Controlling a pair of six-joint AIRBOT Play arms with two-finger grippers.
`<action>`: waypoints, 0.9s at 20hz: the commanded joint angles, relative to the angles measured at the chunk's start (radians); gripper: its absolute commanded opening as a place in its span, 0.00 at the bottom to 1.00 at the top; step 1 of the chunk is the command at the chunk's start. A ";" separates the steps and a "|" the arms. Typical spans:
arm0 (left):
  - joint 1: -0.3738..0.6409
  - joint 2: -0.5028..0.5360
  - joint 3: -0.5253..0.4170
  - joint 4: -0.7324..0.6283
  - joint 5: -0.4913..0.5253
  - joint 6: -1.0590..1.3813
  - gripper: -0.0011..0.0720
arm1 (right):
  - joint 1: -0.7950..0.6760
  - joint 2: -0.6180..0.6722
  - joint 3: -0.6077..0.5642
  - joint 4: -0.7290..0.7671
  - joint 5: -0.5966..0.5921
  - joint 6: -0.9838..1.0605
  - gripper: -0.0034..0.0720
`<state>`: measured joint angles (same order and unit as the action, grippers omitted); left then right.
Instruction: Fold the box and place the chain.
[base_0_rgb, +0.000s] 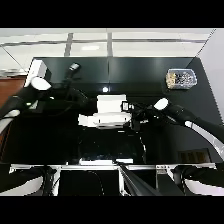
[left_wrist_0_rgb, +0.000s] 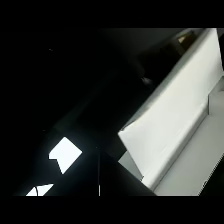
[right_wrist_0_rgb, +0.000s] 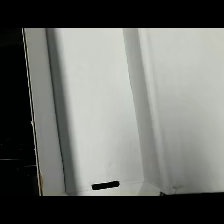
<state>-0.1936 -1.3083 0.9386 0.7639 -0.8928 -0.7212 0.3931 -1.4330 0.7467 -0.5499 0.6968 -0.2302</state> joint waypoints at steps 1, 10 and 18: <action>0.117 0.154 -0.031 0.058 -0.086 -0.010 0.04 | 0.000 0.001 0.001 -0.001 0.003 -0.001 0.30; 0.036 0.335 -0.402 -0.038 -0.060 0.838 0.99 | 0.000 0.001 0.001 -0.001 0.003 -0.001 0.30; -0.112 0.112 -0.277 -0.039 0.077 0.980 0.99 | 0.000 0.001 0.001 0.000 0.003 0.000 0.30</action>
